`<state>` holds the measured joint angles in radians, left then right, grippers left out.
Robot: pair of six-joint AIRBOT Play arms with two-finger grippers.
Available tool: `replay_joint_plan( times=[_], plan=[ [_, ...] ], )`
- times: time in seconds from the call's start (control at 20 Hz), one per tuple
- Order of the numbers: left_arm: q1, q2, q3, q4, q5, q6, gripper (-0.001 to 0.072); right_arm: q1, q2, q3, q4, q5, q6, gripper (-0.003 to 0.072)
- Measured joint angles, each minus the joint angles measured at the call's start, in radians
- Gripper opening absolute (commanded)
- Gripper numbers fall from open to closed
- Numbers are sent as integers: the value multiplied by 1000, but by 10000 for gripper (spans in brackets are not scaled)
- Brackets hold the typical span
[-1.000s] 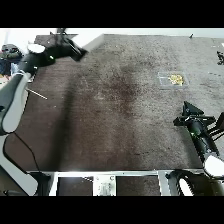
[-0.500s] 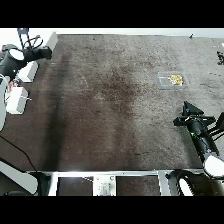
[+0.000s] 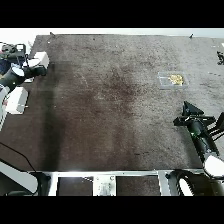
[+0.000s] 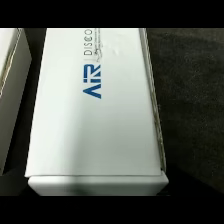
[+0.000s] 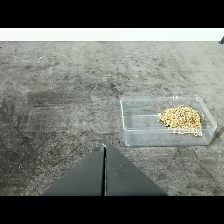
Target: Fold the box and place the chain.
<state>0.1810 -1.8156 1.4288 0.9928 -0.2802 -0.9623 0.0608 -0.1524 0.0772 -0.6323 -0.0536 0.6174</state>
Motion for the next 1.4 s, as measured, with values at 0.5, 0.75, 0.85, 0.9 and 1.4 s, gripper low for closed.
replay_joint_plan(
  times=[0.5,0.75,0.85,0.9,1.4],
  plan=[
    [9,-51,-11,-5,107,50,8,0,0,0,0,0,0,11],
    [6,-91,6,-27,85,74,8,0,0,0,0,0,0,11],
    [8,-105,9,-35,71,88,11,0,0,0,0,0,0,11],
    [8,-112,9,-39,62,92,13,0,0,0,0,0,0,11],
    [7,-89,11,-55,51,106,719,0,0,0,0,0,0,11]
  ],
)
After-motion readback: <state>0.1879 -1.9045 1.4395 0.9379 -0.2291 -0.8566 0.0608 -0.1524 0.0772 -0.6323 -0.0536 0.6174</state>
